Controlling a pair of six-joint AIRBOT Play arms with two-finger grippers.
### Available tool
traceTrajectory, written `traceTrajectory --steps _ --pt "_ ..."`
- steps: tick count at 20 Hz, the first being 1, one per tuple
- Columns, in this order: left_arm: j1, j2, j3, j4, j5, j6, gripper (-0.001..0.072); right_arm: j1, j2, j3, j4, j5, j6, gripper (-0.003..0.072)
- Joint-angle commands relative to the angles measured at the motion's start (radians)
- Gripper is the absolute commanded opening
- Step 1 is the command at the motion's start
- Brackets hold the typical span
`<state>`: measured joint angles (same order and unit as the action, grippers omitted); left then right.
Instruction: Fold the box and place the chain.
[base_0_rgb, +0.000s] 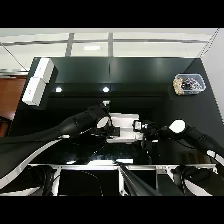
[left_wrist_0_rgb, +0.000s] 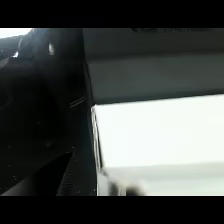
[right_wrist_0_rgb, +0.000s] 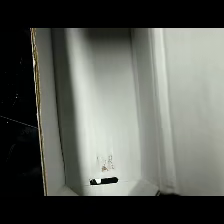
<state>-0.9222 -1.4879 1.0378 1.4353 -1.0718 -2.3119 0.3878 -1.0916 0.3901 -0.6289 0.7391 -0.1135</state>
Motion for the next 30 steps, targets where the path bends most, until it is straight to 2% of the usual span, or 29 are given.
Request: traceTrajectory --steps 1,3,4,5,6,9,12,13,15,16,22,23,26,30 --pt "-0.01 -0.016 0.013 0.033 -0.015 -0.035 0.0352 0.001 0.0 0.0 0.0 0.0 0.0 0.017" --pt "-0.011 -0.016 0.014 0.03 -0.01 -0.036 0.0228 0.001 0.0 0.0 0.0 0.0 0.0 0.017" --pt "-0.011 -0.016 0.014 0.029 -0.002 -0.05 0.0217 0.001 0.0 0.0 0.0 0.0 0.0 0.017" --pt "-0.011 -0.016 0.014 0.029 -0.003 -0.053 0.0124 0.001 0.0 0.0 0.0 0.0 0.0 0.017" --pt "-0.011 -0.016 0.014 0.029 -0.003 -0.053 0.0065 0.001 0.0 0.0 0.0 0.0 0.0 0.017" --pt "-0.011 -0.016 0.014 0.021 -0.003 -0.053 0.003 0.001 0.0 0.0 0.0 0.0 0.0 0.017" --pt "-0.011 -0.016 0.014 0.017 -0.003 -0.053 0.0031 0.001 0.0 0.0 0.0 0.0 0.0 0.017" --pt "-0.011 -0.016 0.015 0.013 -0.003 -0.053 0.0043 0.001 0.0 0.0 0.0 0.0 0.0 0.017" --pt "-0.011 -0.016 0.022 0.007 -0.006 -0.053 0.0376 0.001 0.0 0.0 0.0 0.0 0.0 0.017" --pt "-0.011 -0.016 0.024 0.007 -0.009 -0.053 0.0393 0.001 0.0 0.0 0.0 0.0 0.0 0.0171" --pt "-0.011 -0.016 0.026 0.024 -0.005 -0.054 0.0382 0.001 0.0 0.0 0.0 0.0 0.0 0.0171" --pt "-0.01 -0.016 0.027 0.028 -0.006 -0.053 0.0314 0.001 0.0 0.0 0.0 0.0 0.0 0.0171" --pt "-0.011 -0.016 0.027 0.03 0.021 -0.052 0.0042 0.001 0.0 0.0 0.0 0.001 0.0 0.0171" --pt "-0.011 -0.02 0.027 0.03 0.02 -0.051 0.0031 0.001 0.0 0.0 0.0 0.001 0.0 0.0171"
